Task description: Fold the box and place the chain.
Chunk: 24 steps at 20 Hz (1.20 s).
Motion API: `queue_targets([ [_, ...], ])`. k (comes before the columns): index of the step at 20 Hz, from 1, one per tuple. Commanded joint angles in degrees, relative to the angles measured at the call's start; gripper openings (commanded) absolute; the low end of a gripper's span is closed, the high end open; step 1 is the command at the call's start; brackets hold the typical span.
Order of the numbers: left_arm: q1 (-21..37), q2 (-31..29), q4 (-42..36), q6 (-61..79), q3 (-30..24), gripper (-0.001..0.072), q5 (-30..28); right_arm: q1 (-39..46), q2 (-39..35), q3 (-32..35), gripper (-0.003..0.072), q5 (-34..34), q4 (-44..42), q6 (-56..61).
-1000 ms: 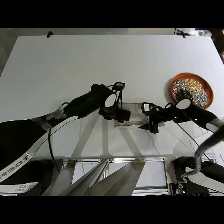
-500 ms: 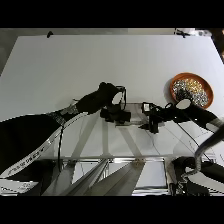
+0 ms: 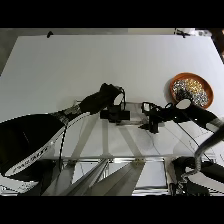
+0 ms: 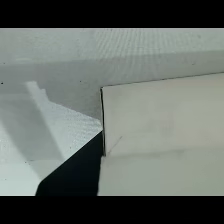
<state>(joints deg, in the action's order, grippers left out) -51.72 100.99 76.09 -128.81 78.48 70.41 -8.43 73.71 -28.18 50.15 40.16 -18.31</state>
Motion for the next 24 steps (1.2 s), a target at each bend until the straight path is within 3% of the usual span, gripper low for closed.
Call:
queue_targets([
  [1,-0.24,0.31,-0.39,-0.24,-0.02,0.0050,-2.95,-0.02,-0.02,0.00,0.0414,-0.02,0.09,-0.15],
  [2,-0.28,0.31,-0.39,-0.24,-0.02,0.0145,-2.97,-0.02,-0.02,0.00,0.0414,-0.02,0.09,-0.17],
  [3,-0.42,0.31,-0.39,-0.24,-0.02,0.0310,-3.04,-0.02,-0.02,0.00,0.0414,-0.02,0.09,-0.15],
  [4,-0.50,0.31,-0.39,-0.22,-0.02,0.0401,-3.21,-0.02,-0.02,0.00,0.0414,-0.02,0.07,-0.15],
  [6,-0.52,0.33,-0.37,-0.22,-0.02,0.0413,-3.72,-0.02,-0.02,0.00,0.0414,0.02,0.09,-0.15],
  [7,-0.52,0.33,-0.39,-0.24,-0.02,0.0387,-3.76,-0.02,-0.02,0.00,0.0414,-0.04,0.11,-0.15],
  [8,-0.52,0.33,-0.37,-0.24,-0.02,0.0242,-3.74,-0.02,-0.02,0.00,0.0414,-0.02,0.11,-0.17],
  [9,-0.52,0.31,-0.39,-0.22,-0.02,0.0003,-3.74,-0.02,-0.02,0.00,0.0414,-0.02,0.11,-0.17],
  [15,-0.44,-0.24,-0.42,0.04,-0.02,0.0016,-1.95,-0.02,-0.02,0.00,0.0414,-0.02,0.11,-0.17],
  [16,-0.39,-0.76,-0.37,0.17,-0.02,0.0050,-1.05,-0.02,-0.02,0.00,0.0414,-0.02,0.11,-0.15],
  [17,-0.31,-1.29,-0.28,1.09,-0.02,0.0172,-0.44,-0.02,-0.02,0.00,0.0414,-0.04,0.11,-0.17],
  [18,-0.22,-2.01,-0.33,3.08,-0.04,0.0376,-0.28,-0.02,-0.02,0.00,0.0414,-0.02,0.11,-0.15],
  [19,-0.17,-2.71,-0.33,4.66,-0.04,0.0537,-0.24,-0.02,-0.02,0.00,0.0414,-0.02,0.11,-0.17],
  [20,-0.13,-3.48,-0.15,5.64,-0.07,0.0590,-0.07,-0.02,-0.02,0.00,0.0414,-0.02,0.11,-0.15],
  [24,0.28,-7.45,2.01,11.45,-0.20,0.0594,0.96,-0.02,-0.02,0.00,0.0414,-0.02,0.11,-0.15],
])
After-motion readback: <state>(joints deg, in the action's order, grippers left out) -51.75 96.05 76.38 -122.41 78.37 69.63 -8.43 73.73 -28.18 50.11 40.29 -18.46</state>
